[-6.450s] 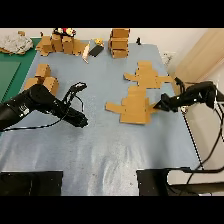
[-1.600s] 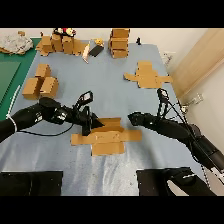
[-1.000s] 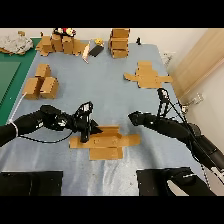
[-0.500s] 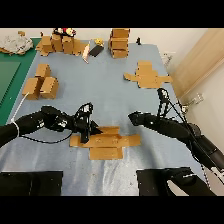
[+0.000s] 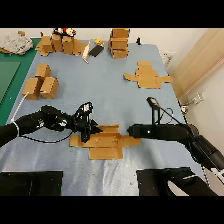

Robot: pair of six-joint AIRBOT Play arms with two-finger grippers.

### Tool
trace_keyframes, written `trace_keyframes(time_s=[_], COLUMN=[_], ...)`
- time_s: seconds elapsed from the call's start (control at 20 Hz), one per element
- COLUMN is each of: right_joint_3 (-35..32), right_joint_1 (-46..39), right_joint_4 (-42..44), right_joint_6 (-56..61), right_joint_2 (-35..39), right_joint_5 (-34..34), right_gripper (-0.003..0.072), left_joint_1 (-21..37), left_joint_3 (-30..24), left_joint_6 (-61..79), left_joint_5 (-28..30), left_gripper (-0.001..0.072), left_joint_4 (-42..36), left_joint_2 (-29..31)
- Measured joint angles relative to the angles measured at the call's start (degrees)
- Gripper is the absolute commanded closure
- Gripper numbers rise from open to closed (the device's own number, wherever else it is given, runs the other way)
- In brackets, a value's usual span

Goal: Fold the box.

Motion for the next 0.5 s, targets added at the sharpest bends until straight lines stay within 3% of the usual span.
trace_keyframes(time_s=[0.25, 0.5], right_joint_3=[0.0, 0.0], right_joint_1=[12.1, 36.2], right_joint_4=[-3.5, -22.4], right_joint_6=[0.6, 0.6], right_joint_2=[0.1, 0.4], right_joint_5=[-7.7, -5.0], right_gripper=[0.0680, 0.0656], left_joint_1=[0.0, 0.0], left_joint_3=[0.0, 0.0], left_joint_6=[0.0, 0.0], left_joint_5=[0.1, 0.1], left_gripper=[0.0697, 0.0697], left_joint_4=[0.0, 0.0], left_joint_2=[0.0, 0.0])
